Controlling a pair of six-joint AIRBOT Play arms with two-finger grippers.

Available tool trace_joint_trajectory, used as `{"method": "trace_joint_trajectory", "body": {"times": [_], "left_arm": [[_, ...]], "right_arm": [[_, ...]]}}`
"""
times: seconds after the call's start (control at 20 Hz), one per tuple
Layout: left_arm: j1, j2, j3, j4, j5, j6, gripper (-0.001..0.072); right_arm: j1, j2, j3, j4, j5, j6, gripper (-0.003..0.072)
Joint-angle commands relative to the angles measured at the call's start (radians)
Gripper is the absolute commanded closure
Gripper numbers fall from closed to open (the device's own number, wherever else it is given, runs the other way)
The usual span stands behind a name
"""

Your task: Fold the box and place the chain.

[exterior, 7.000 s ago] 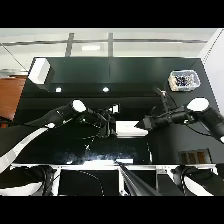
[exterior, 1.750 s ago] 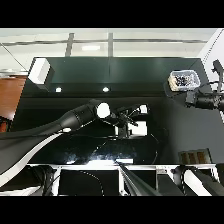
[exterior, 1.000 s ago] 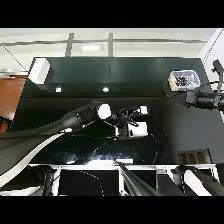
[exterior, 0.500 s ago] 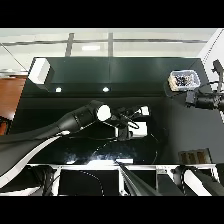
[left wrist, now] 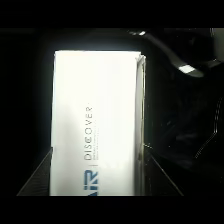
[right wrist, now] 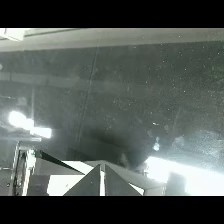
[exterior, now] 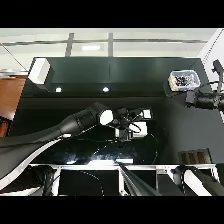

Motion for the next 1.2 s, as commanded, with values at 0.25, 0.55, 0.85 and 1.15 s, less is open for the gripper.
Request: {"method": "trace_joint_trajectory", "body": {"times": [0.25,0.55,0.85,1.15], "left_arm": [[-0.011,0.003,0.0,0.056,0.008,-0.002,-0.0005],[-0.011,0.014,0.001,0.055,0.007,-0.002,-0.0004],[-0.014,0.018,0.001,0.049,0.006,-0.058,-0.0004],[-0.037,0.015,0.0,0.058,0.008,-0.058,-0.0004]], "right_arm": [[-0.001,0.001,0.0,0.0,0.0,0.0,0.065],[-0.001,0.001,0.0,0.0,0.002,0.0,0.065],[-0.001,0.001,0.0,0.0,0.004,0.0,0.065],[-0.001,0.001,0.0,0.0,0.005,0.0,0.065]]}}
